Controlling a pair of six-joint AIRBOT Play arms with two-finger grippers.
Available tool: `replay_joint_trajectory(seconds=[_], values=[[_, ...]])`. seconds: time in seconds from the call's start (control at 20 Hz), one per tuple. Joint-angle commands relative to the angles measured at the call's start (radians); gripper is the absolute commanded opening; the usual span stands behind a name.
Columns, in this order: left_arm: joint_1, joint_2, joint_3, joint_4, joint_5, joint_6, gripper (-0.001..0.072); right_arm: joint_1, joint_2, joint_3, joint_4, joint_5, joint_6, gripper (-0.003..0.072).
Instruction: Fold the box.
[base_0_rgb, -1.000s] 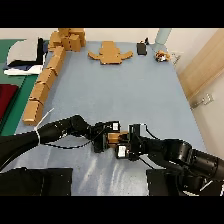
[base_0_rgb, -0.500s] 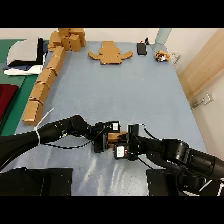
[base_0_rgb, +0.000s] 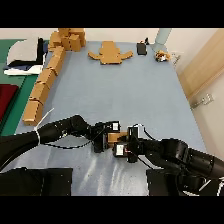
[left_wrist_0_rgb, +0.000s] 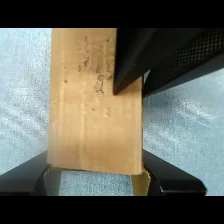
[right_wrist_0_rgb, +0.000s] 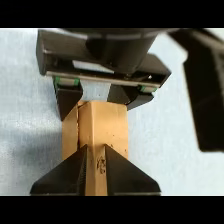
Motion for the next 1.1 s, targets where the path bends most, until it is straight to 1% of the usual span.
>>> replay_joint_trajectory(seconds=[0.0, 0.25, 0.45, 0.5, 0.55, 0.7, 0.8, 0.85, 0.9, 0.95, 1.0, 1.05], values=[[0.000, 0.001, 0.000, 0.000, 0.000, 0.000, 0.0454, 0.000, -0.001, -0.001, 0.031, -0.030, 0.000, 0.0160], [0.000, 0.001, 0.000, 0.000, 0.000, 0.000, 0.0454, 0.001, -0.044, -0.001, 0.053, -0.029, 0.000, 0.0161], [0.000, 0.001, 0.000, 0.000, 0.000, 0.000, 0.0454, 0.005, -0.028, 0.001, 0.056, -0.029, 0.000, 0.0166], [0.000, 0.001, 0.000, 0.000, 0.000, 0.000, 0.0454, 0.005, -0.016, 0.001, 0.056, -0.029, 0.000, 0.0229], [0.000, 0.001, 0.000, 0.000, 0.000, 0.000, 0.0454, 0.005, -0.003, 0.001, 0.056, -0.030, 0.000, 0.0321], [0.000, 0.001, 0.000, 0.000, 0.000, 0.000, 0.0454, 0.004, 0.053, 0.001, 0.057, -0.043, 0.005, 0.0328], [0.000, 0.001, 0.000, 0.000, 0.000, 0.000, 0.0454, 0.004, 0.099, 0.001, 0.056, -0.085, 0.104, 0.0321], [0.000, 0.001, 0.000, 0.000, 0.000, 0.000, 0.0454, 0.002, 0.127, 0.001, 0.056, -0.130, 0.212, 0.0201], [0.000, 0.001, 0.000, 0.000, 0.000, 0.000, 0.0454, -0.006, 0.153, 0.001, 0.056, -0.179, 0.345, 0.0150], [0.000, 0.001, 0.000, 0.000, 0.000, 0.000, 0.0454, -0.023, 0.177, 0.001, 0.051, -0.233, 0.513, 0.0068], [0.000, 0.001, 0.000, 0.000, 0.000, 0.000, 0.0454, -0.046, 0.200, 0.001, 0.043, -0.278, 0.674, 0.0003], [0.000, 0.001, 0.000, 0.000, 0.000, 0.000, 0.0454, -0.078, 0.219, 0.001, 0.022, -0.315, 0.790, 0.0003]])
